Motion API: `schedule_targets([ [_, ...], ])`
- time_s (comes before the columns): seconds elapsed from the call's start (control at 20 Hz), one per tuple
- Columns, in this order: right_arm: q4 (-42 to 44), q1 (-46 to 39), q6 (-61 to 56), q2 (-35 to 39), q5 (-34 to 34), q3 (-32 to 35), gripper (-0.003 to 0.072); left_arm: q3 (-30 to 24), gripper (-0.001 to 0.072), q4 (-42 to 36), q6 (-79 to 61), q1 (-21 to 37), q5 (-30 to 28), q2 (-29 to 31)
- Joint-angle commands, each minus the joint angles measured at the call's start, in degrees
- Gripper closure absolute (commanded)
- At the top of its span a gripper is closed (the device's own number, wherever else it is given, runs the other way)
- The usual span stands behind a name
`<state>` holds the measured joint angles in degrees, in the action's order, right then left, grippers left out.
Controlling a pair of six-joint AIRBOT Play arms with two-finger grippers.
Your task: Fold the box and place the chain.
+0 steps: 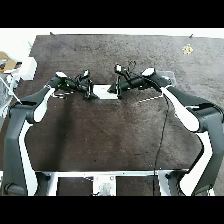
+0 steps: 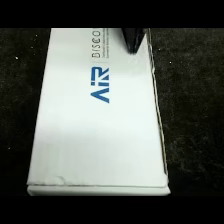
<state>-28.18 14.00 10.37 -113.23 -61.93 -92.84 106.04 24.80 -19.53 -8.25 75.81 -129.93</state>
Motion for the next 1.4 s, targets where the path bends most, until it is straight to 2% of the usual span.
schedule_targets([
  [0.0,2.49,0.02,-0.11,5.57,0.46,-0.07,0.0689,0.02,0.0355,0.0,-0.02,-0.02,0.02,-0.02],
  [0.1,2.49,0.72,-3.54,11.28,0.74,0.02,0.0689,0.02,0.0355,0.0,-0.02,-0.02,0.02,-0.02],
  [0.25,1.62,0.37,-15.19,20.52,1.29,0.33,0.0689,0.02,0.0355,0.0,-0.02,-0.02,0.0,-0.02],
  [0.35,-2.58,-0.55,-21.88,27.76,4.0,3.26,0.0689,0.02,0.0355,0.0,-0.02,-0.02,0.02,-0.02],
  [0.45,-8.04,-1.95,-27.82,35.93,8.17,9.29,0.0689,0.02,0.0355,0.0,-0.02,-0.02,0.04,-0.02],
  [0.6,-13.0,-4.72,-34.51,49.2,16.9,24.0,0.0688,0.02,0.0355,0.0,-0.02,-0.02,0.0,-0.02],
  [0.9,-13.14,-11.98,-37.44,75.6,37.75,58.93,0.0687,0.02,0.0355,0.0,0.0,-0.02,1.14,-0.02],
  [1.0,-13.16,-13.22,-37.42,82.77,43.6,68.72,0.0686,0.02,0.0357,-0.02,0.11,-0.02,1.29,-0.02],
  [1.05,-12.96,-13.38,-37.42,85.77,46.31,72.91,0.0686,0.02,0.0431,-0.02,0.61,-0.04,1.29,0.0],
  [1.1,-12.96,-13.38,-37.42,88.48,49.24,76.81,0.0686,0.09,0.0677,-0.02,3.17,-0.02,1.18,0.11],
  [1.2,-12.96,-13.38,-37.42,92.3,54.01,82.29,0.0687,1.14,0.0699,-0.2,6.91,-0.02,1.09,0.37],
  [1.35,-12.98,-13.38,-37.4,94.38,55.95,84.63,0.0687,4.28,0.0701,-0.39,15.78,0.81,0.17,2.82],
])
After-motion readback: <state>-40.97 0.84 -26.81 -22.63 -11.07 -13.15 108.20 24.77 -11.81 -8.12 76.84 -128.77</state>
